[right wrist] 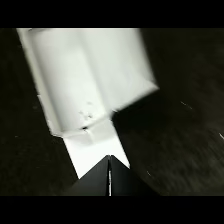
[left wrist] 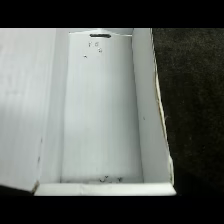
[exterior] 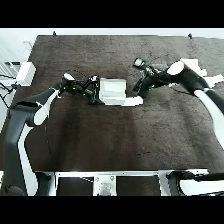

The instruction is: Fold the box and place the chain.

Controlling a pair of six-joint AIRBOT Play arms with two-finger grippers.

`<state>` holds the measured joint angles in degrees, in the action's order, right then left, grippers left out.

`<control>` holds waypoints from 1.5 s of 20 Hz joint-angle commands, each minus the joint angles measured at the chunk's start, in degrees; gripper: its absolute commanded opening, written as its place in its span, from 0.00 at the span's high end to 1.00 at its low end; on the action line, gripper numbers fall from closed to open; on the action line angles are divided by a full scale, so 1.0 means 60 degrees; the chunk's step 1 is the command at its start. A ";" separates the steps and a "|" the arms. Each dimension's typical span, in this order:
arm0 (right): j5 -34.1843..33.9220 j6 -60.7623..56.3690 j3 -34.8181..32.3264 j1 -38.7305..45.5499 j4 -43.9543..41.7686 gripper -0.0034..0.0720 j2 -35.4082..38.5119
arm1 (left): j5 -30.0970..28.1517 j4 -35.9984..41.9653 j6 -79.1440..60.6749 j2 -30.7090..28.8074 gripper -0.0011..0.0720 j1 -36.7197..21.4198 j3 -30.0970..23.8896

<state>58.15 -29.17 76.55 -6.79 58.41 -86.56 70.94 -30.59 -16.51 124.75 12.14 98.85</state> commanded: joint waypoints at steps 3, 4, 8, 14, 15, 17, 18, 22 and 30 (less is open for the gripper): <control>0.0095 -0.4233 -0.0696 0.1912 0.0087 0.95 0.0630 | 0.0004 -0.0004 -0.0004 -0.0007 0.36 -0.0007 0.0004; 0.0058 -0.4666 -0.1009 0.2149 0.0080 0.95 0.0546 | -0.0004 -0.0004 -0.0004 -0.0007 0.36 -0.0007 0.0004; -0.0007 -0.5071 -0.1738 0.2448 -0.0481 0.95 -0.0197 | 0.0004 -0.0004 -0.0004 -0.0007 0.36 -0.0007 0.0004; -0.0113 -0.5064 -0.1759 0.1861 -0.2339 0.95 -0.1821 | 0.0000 -0.0004 -0.0004 -0.0007 0.36 -0.0007 0.0004; -0.0113 -0.5064 -0.1759 0.1698 -0.2452 0.95 -0.2011 | 0.0004 -0.0004 0.0000 -0.0007 0.36 -0.0007 0.0004; -0.0131 -0.5027 -0.1745 0.1300 -0.2499 0.95 -0.2222 | 0.0000 -0.0004 -0.0004 -0.0007 0.36 -0.0007 0.0004; -0.0248 -0.5027 -0.1730 0.1133 -0.2499 0.95 -0.2226 | 0.0000 -0.0004 -0.0004 -0.0007 0.36 -0.0007 0.0004; -0.0193 -0.4809 -0.1162 0.0608 -0.3085 0.95 -0.2208 | 0.0004 -0.0004 0.0000 -0.0007 0.36 -0.0007 0.0004; 0.0291 -0.4816 -0.0437 0.0484 -0.3064 0.79 -0.1978 | 0.0004 -0.0004 0.0000 -0.0007 0.36 -0.0007 0.0004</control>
<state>59.31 -58.13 73.21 -3.68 40.29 -99.09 70.96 -30.59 -16.51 124.75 12.14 98.85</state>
